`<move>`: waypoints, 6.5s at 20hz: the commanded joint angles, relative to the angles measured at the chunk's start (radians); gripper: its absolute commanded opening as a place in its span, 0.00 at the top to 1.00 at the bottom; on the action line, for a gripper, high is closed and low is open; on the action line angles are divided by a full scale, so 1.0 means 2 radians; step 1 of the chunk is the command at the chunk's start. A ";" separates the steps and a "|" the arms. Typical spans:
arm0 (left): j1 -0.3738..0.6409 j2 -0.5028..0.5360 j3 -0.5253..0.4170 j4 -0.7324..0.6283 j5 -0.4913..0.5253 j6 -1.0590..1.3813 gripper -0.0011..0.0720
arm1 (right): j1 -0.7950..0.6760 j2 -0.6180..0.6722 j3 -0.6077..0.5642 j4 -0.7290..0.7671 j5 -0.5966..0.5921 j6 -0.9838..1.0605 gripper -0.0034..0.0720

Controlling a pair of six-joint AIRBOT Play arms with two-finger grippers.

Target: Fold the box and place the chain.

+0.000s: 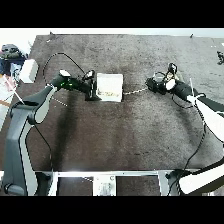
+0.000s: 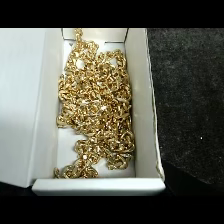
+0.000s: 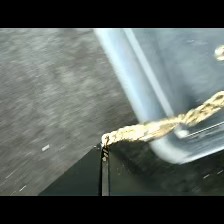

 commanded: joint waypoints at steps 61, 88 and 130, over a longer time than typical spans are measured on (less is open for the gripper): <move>0.000 0.000 0.000 0.000 -0.003 0.000 0.27 | 0.023 -0.120 0.276 0.388 0.408 -0.672 0.71; 0.000 0.000 0.000 0.000 -0.003 0.000 0.27 | 0.120 -0.120 0.276 0.244 0.393 -0.809 0.31; 0.000 0.000 0.000 0.000 -0.003 0.000 0.27 | 0.156 -0.069 0.217 0.184 0.269 -0.804 0.59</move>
